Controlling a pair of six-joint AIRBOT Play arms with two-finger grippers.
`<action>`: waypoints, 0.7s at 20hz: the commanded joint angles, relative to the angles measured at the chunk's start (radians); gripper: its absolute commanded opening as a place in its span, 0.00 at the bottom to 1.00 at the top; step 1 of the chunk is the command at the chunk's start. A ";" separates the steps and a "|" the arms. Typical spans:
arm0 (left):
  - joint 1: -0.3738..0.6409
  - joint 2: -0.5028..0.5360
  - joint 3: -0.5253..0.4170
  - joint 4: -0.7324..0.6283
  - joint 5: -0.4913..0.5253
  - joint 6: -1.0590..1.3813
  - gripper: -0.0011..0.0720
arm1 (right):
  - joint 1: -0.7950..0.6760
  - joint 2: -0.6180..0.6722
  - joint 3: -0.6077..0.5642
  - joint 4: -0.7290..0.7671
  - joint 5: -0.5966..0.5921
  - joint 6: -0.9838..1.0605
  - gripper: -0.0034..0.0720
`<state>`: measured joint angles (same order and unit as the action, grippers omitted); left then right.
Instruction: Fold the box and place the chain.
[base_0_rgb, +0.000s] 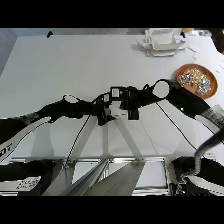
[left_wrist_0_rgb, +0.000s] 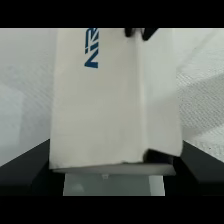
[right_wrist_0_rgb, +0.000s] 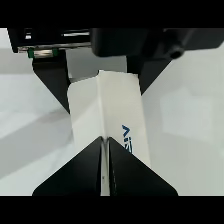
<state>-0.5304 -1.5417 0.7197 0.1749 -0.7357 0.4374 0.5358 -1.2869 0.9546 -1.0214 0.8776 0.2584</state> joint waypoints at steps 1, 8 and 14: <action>-0.001 0.001 0.000 0.005 -0.009 0.003 0.36 | -0.001 -0.008 -0.001 -0.007 -0.083 0.006 0.09; -0.001 0.001 0.000 0.005 -0.009 0.003 0.36 | -0.001 -0.008 -0.001 -0.008 0.023 0.002 0.31; -0.001 0.001 0.000 0.005 -0.009 0.003 0.36 | -0.001 -0.002 -0.001 -0.008 0.078 0.003 0.31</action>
<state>-0.5327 -1.5417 0.7197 0.1837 -0.7551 0.4423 0.5354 -1.2942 0.9531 -1.0294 0.9073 0.2619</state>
